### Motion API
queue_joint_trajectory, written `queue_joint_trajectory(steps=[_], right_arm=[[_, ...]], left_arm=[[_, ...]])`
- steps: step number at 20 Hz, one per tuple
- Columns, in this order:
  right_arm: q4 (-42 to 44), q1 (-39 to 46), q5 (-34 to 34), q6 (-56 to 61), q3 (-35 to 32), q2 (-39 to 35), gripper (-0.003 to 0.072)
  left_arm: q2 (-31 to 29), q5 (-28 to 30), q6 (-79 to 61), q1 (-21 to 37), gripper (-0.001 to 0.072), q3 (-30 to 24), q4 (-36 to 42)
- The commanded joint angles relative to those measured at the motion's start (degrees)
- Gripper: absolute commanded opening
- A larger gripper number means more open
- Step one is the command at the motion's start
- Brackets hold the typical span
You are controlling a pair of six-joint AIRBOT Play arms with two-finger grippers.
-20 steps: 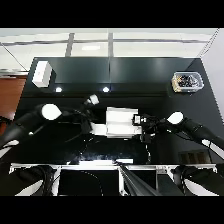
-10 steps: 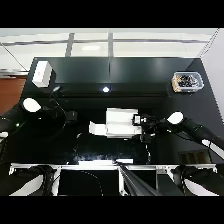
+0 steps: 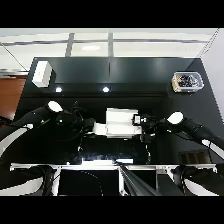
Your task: Fold the box and place the chain.
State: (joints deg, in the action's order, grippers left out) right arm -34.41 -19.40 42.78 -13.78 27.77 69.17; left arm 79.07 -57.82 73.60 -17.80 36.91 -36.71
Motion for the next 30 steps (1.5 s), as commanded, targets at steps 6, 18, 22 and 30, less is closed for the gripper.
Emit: queue_joint_trajectory(steps=[6, 18, 22, 30], right_arm=[[0.0, 0.0, 0.0, 0.0, 0.0, 0.0, 0.0488], [0.1, 0.0, 0.0, 0.0, 0.0, 0.0, 0.0488], [0.1, 0.0, 0.0, 0.0, 0.0, 0.0, 0.0488], [0.3, 0.0, -0.4, 0.1, 0.0, 0.0, 0.0488]], left_arm=[[-5.5, -3.2, -5.1, -1.9, 0.0341, 3.5, 3.6], [-5.5, 6.8, -1.4, -12.0, 0.0559, 7.3, -1.2], [-5.5, 6.4, 6.4, -14.3, 0.0494, 10.4, -10.5], [-5.4, 8.3, 21.0, -19.2, 0.0493, 11.4, -22.6]])
